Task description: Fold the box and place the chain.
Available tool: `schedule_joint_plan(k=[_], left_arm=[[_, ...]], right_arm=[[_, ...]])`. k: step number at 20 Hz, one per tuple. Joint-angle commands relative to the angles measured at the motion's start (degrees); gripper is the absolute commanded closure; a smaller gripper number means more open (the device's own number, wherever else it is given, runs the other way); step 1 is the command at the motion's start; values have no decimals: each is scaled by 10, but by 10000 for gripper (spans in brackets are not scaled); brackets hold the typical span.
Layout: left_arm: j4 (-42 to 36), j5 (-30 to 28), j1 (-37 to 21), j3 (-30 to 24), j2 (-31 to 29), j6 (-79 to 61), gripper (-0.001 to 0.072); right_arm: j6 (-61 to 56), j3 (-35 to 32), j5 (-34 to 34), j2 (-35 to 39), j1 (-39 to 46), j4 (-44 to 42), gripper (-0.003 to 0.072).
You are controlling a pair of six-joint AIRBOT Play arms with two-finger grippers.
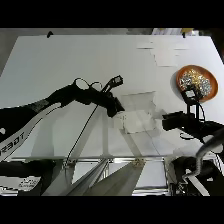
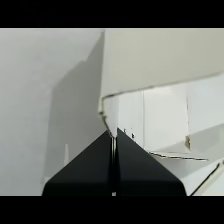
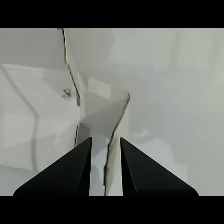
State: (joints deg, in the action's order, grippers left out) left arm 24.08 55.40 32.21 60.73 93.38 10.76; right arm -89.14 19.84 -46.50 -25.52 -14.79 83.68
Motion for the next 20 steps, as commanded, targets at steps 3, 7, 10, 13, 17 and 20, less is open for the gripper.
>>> schedule_joint_plan(k=[3,7,10,13,17,20], left_arm=[[116,42,0,5,-61,43,711],[124,68,0,-53,-126,45,715],[111,0,0,-128,-166,-1,712],[63,-30,0,-167,-151,-91,711],[12,-78,0,-170,-130,-178,711],[6,-89,0,-170,-111,-185,709]], right_arm=[[71,108,-90,2,0,-1,484],[104,144,-147,24,0,-1,485],[113,143,-194,37,0,-2,485],[113,143,-202,38,0,-19,487],[117,143,-201,38,0,-63,490],[117,142,-200,37,0,-65,490]])
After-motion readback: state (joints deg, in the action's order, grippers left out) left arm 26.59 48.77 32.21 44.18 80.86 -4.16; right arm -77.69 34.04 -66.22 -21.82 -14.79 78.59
